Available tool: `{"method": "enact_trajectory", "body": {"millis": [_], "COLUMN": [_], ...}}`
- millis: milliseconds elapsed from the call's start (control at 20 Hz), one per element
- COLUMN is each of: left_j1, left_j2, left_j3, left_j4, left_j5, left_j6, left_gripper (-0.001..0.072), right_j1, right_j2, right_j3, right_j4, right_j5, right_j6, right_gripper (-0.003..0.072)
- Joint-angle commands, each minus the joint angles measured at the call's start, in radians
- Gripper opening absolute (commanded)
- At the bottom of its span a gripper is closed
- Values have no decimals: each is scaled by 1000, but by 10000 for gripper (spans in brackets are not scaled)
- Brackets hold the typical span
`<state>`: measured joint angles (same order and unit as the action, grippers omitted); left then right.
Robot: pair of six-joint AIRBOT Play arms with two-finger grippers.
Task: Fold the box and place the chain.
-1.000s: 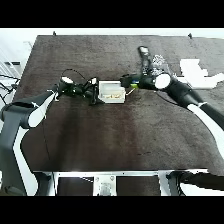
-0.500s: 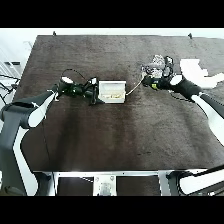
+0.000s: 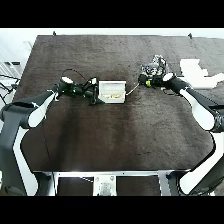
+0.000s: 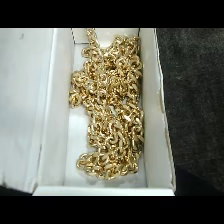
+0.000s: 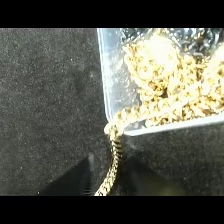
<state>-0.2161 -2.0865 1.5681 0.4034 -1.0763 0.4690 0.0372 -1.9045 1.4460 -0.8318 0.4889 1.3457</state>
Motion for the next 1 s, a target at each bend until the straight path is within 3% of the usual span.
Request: {"method": "enact_trajectory", "body": {"millis": [0,50,300,700,950], "left_j1": [0,0,0,0,0], "left_j2": [0,0,0,0,0], "left_j3": [0,0,0,0,0], "left_j4": [0,0,0,0,0], "left_j5": [3,3,3,2,2], "left_j6": [0,0,0,0,0], "left_gripper": [279,279,279,279,279], "right_j1": [-8,-11,-13,37,92], "right_j2": [-14,-14,76,499,640], "right_j3": [10,10,11,10,10], "right_j4": [-28,-36,-35,-72,-115], "right_j5": [5,-3,75,275,356], "right_j6": [-4,-4,-23,-128,-127], "right_gripper": [121,9,11,11,11]}}
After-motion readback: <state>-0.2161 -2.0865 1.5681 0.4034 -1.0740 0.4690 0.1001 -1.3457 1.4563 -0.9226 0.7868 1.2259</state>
